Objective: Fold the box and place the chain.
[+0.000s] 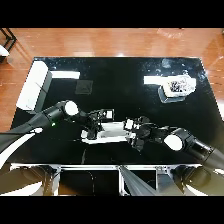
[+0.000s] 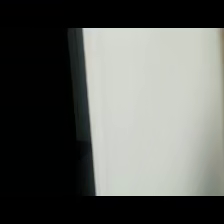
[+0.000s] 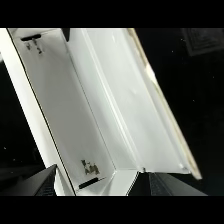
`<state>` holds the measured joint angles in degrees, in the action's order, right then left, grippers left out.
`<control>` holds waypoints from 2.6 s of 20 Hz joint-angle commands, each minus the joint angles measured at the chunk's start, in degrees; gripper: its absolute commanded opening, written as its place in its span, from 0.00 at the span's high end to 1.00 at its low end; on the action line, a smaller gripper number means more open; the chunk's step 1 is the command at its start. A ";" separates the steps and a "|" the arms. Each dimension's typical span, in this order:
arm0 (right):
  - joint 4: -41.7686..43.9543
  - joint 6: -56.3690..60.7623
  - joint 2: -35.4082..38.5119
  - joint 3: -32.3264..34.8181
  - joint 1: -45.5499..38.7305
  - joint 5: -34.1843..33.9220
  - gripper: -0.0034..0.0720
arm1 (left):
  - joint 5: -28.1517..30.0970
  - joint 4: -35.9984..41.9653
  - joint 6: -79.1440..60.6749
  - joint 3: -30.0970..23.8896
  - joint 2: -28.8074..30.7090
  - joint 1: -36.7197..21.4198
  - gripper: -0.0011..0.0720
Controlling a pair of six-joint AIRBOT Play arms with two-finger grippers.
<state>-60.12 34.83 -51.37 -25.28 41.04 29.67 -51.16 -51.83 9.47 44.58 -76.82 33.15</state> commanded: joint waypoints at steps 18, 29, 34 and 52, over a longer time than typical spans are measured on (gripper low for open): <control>23.61 -25.83 -2.47 -0.02 -9.31 5.38 0.04 | -0.50 -0.02 -0.04 -0.04 0.00 0.02 0.95; 30.62 -39.71 -9.94 0.00 -10.80 12.66 0.04 | -0.31 -0.02 -0.02 -0.04 0.00 0.02 0.95; 28.15 -39.78 -13.07 0.00 -10.56 11.06 0.04 | -0.31 0.00 -0.02 -0.04 0.00 0.02 0.95; 25.83 -38.47 -15.45 -0.04 -7.06 7.06 0.04 | -0.28 0.00 -0.02 -0.04 0.00 0.02 0.95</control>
<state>-32.91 -4.51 -66.78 -25.34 33.23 37.23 -51.57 -51.90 9.43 44.56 -76.79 33.12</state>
